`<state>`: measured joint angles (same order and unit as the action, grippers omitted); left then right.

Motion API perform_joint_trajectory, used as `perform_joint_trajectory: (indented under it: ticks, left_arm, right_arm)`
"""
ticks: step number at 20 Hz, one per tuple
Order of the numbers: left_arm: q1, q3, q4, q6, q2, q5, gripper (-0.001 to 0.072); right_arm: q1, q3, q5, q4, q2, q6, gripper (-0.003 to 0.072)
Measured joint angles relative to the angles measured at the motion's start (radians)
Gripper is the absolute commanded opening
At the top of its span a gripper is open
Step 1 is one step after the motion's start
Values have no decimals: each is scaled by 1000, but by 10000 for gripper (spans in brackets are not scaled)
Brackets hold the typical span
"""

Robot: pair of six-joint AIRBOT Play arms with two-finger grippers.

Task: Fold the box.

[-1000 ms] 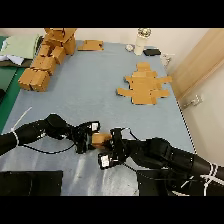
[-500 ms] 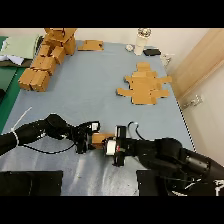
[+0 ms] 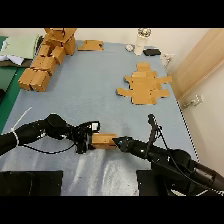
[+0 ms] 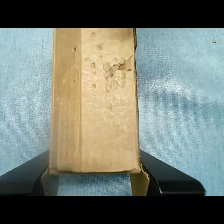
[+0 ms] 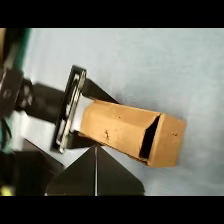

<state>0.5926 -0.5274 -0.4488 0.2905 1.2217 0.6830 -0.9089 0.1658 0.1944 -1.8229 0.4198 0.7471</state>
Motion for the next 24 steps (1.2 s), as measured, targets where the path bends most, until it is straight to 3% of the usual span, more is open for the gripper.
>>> perform_joint_trajectory:
  ticks: [3,8,24]
  left_arm:
    - [0,0,0,0,0,0,447]
    - [0,0,0,0,0,0,447]
    - [0,0,0,0,0,0,447]
  right_arm:
    - [-2,-50,-182,-19,76,-151,4]
    - [-34,-55,-306,-29,195,-245,4]
    - [-97,-50,-279,18,290,-310,3]
